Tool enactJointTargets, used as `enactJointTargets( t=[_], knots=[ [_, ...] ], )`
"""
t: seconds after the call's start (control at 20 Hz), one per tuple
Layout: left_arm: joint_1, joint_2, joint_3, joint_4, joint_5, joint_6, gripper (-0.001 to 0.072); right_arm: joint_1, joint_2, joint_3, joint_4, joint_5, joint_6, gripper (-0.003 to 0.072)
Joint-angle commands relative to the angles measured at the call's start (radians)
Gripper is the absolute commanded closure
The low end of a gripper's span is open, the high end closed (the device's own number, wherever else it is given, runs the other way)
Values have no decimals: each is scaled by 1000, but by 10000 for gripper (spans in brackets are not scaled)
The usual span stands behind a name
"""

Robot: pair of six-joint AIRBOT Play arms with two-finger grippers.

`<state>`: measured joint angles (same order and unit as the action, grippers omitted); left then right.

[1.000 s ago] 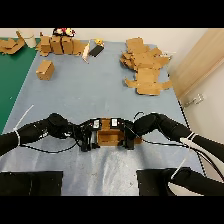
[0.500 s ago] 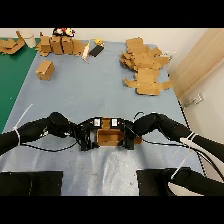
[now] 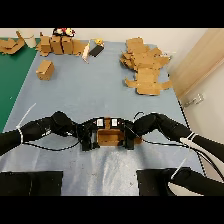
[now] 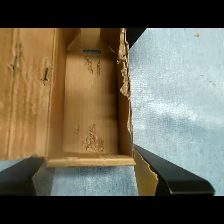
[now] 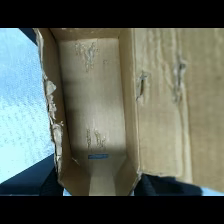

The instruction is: Fold the box.

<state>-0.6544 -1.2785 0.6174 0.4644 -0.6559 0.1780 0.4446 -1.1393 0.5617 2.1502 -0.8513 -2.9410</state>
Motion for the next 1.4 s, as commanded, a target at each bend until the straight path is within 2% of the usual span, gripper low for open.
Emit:
enactJointTargets(
  t=[0.0,0.15,0.2,0.25,1.35],
  knots=[
    [-7,-3,5,13,3,-13,4,0,0,0,0,0,0,181],
    [-13,-6,5,11,10,-14,17,0,0,0,0,0,0,182],
    [-13,-6,5,12,10,-14,166,0,0,0,0,0,0,181],
    [-13,-6,5,12,10,-14,232,0,0,0,0,0,0,182],
    [-13,-6,5,10,10,-14,233,0,0,0,0,0,0,181]
  ],
)
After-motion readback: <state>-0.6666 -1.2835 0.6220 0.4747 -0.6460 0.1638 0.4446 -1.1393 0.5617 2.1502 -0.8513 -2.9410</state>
